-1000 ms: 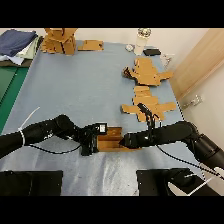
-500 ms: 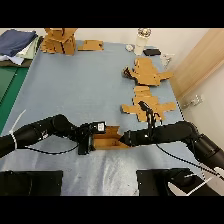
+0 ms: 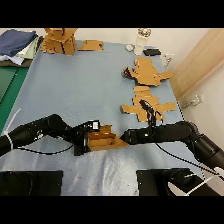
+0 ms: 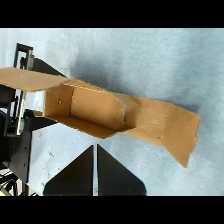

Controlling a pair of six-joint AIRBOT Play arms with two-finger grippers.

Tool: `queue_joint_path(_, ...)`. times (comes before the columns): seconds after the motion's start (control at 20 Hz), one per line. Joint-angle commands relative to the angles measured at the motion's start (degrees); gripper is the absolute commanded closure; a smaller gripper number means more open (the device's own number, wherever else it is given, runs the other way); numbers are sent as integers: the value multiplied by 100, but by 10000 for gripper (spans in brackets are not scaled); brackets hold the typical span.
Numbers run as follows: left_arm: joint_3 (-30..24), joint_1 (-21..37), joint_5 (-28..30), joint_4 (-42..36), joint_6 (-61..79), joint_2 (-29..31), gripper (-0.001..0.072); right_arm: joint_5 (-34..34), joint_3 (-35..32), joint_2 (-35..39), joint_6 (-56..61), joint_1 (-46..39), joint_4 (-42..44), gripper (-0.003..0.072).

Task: Fold the box.

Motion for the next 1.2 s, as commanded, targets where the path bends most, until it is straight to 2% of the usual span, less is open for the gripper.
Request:
queue_joint_path(0.0, -42, 149, -11, -264, 535, 90, 312, 33, 0, 4, -9, 2, -90, 646)
queue_joint_path(0.55, -66, 140, -87, -483, 925, 79, 313, 199, 2, -457, -363, 4, -13, 646)
queue_joint_path(1.15, -90, -2, -50, -433, 1047, -243, 313, 260, 2, -446, -555, 4, 35, 646)
